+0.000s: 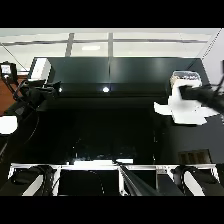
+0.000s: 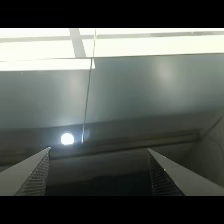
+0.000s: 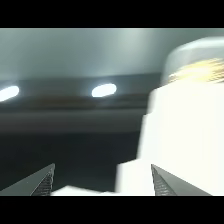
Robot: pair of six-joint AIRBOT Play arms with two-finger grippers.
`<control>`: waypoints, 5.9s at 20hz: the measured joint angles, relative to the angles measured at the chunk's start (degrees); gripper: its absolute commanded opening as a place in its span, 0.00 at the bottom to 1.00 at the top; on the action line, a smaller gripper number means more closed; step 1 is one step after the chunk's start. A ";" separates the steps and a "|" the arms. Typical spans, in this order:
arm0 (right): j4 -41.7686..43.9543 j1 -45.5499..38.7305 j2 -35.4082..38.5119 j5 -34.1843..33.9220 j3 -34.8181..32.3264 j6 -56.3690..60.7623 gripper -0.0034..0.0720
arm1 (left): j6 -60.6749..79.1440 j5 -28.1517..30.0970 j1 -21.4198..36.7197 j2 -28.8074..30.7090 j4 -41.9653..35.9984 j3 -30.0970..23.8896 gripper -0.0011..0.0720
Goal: Fold the box and place the chain.
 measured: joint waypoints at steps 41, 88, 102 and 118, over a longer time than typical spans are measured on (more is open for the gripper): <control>25.11 -8.74 -20.15 30.16 1.57 -20.90 0.06 | 0.02 -17.11 0.00 -9.75 -4.52 0.44 0.98; 4.44 24.79 -8.90 22.77 -4.92 -36.85 0.99 | 54.88 -48.46 -15.91 -51.36 -17.31 30.77 0.05; 5.16 38.45 -13.11 3.69 -14.01 -47.93 0.98 | 58.10 -46.56 -16.96 -52.41 -12.81 30.38 0.05; 11.19 36.70 -15.50 1.75 -4.66 -58.58 0.98 | 58.03 -47.41 -16.96 -52.50 -11.93 30.36 0.05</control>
